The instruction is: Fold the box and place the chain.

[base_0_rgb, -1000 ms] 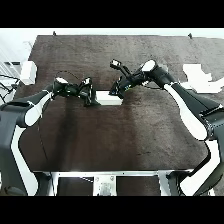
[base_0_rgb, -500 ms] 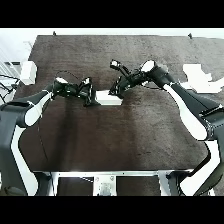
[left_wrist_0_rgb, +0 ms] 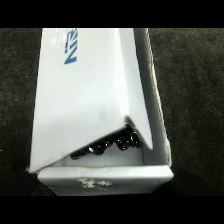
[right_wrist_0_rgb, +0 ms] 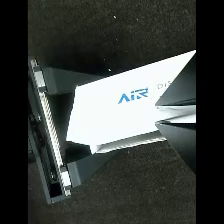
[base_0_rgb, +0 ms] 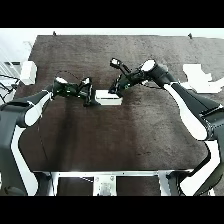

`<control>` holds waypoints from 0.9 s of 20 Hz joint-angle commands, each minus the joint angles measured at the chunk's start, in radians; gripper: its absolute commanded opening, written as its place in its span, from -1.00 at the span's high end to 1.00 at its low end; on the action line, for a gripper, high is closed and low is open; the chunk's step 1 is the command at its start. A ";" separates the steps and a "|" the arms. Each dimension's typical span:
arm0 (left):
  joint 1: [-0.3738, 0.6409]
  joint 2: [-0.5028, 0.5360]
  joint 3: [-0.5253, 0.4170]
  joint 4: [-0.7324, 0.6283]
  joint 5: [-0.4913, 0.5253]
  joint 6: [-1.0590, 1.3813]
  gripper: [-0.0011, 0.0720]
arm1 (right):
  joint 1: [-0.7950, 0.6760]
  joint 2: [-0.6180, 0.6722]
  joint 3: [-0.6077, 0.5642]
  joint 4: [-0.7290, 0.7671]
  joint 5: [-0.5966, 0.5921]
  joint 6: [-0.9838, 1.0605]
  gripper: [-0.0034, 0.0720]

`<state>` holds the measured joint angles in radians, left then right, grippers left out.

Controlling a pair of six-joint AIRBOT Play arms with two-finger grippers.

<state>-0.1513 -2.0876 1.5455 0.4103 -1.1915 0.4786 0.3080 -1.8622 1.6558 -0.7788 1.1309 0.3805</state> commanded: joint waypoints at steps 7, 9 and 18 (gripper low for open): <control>-0.001 0.000 0.000 0.000 -0.001 0.001 -0.14 | 0.019 0.000 -0.013 -0.035 -0.028 0.000 0.62; -0.001 -0.001 0.000 0.000 -0.001 0.001 -0.15 | 0.023 0.000 -0.028 -0.037 -0.031 0.000 0.62; -0.001 0.000 0.000 0.000 -0.001 0.001 -0.15 | 0.021 0.000 -0.095 -0.032 -0.012 0.000 0.49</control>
<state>-0.1520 -2.0876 1.5459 0.4110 -1.1927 0.4843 0.3317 -1.8622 1.5742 -0.8089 1.1030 0.3817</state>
